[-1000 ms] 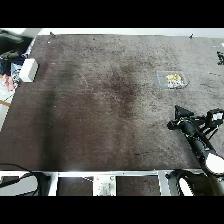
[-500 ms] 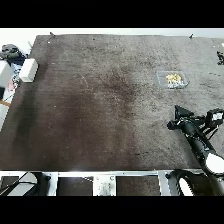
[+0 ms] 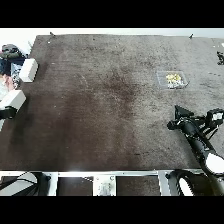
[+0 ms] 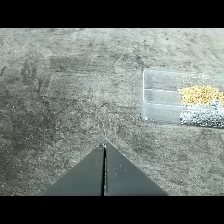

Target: Fold the box and place the chain.

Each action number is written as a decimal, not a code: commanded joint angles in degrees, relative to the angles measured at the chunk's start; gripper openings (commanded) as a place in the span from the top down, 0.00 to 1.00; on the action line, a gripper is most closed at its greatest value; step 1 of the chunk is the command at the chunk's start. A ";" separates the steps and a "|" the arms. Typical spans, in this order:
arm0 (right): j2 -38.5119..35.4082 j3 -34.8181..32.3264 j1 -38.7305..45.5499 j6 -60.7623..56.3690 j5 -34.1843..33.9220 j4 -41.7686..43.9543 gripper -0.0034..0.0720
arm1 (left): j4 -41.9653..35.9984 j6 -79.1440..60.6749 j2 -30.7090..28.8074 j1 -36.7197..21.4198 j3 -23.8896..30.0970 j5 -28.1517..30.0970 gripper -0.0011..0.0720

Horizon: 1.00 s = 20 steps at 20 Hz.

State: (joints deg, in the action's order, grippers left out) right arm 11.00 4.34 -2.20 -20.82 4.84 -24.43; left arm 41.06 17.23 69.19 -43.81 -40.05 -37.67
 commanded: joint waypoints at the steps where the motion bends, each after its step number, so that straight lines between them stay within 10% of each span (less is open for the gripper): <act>1: -0.02 -0.02 0.00 -0.02 0.02 0.00 0.94 | 1.81 -0.74 5.95 -0.11 -3.39 -1.81 0.98; 15: -0.02 -0.02 0.00 0.00 0.02 0.00 0.94 | 2.99 -2.95 13.14 0.13 -7.32 0.09 0.95; 17: -0.02 -0.02 0.00 0.00 0.02 0.00 0.94 | 3.48 -4.24 12.92 0.13 -7.43 0.24 0.16; 20: -0.02 -0.02 0.00 0.00 0.02 0.00 0.94 | 4.33 -4.20 11.69 0.13 -9.03 -3.56 0.16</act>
